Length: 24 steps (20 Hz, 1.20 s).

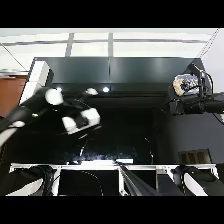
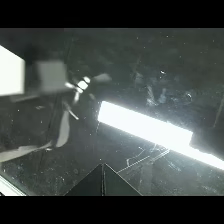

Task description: Fold the box and place the chain.

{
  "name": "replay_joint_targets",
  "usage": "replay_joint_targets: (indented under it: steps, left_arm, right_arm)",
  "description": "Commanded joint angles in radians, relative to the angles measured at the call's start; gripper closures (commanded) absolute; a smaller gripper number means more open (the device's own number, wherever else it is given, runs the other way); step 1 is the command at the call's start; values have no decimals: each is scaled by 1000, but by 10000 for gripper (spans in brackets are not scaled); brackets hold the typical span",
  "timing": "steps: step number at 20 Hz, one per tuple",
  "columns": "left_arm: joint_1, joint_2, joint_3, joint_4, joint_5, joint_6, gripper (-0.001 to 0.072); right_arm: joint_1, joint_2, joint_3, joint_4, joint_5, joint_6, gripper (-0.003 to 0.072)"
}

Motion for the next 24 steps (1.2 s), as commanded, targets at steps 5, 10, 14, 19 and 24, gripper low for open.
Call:
replay_joint_targets:
  steps: [5, 10, 14, 19, 24]
  left_arm:
    - [736, 150, -59, 81, -288, -155, 434]
    - [1043, 155, -60, 91, -209, -151, 433]
    - [1120, 154, -60, 89, -70, -79, 432]
    - [1088, 145, -60, -5, 123, 14, 433]
    - [1072, 76, -60, -5, 134, 66, 432]
  right_arm:
    - [0, 1, 0, -2, -39, -8, 677]
    - [0, 1, 0, -2, -44, -11, 677]
    - [0, 1, 0, -1, -44, -11, 677]
    - [1, 1, 0, -1, -74, -11, 677]
    - [1, 1, 0, -2, -107, -11, 677]
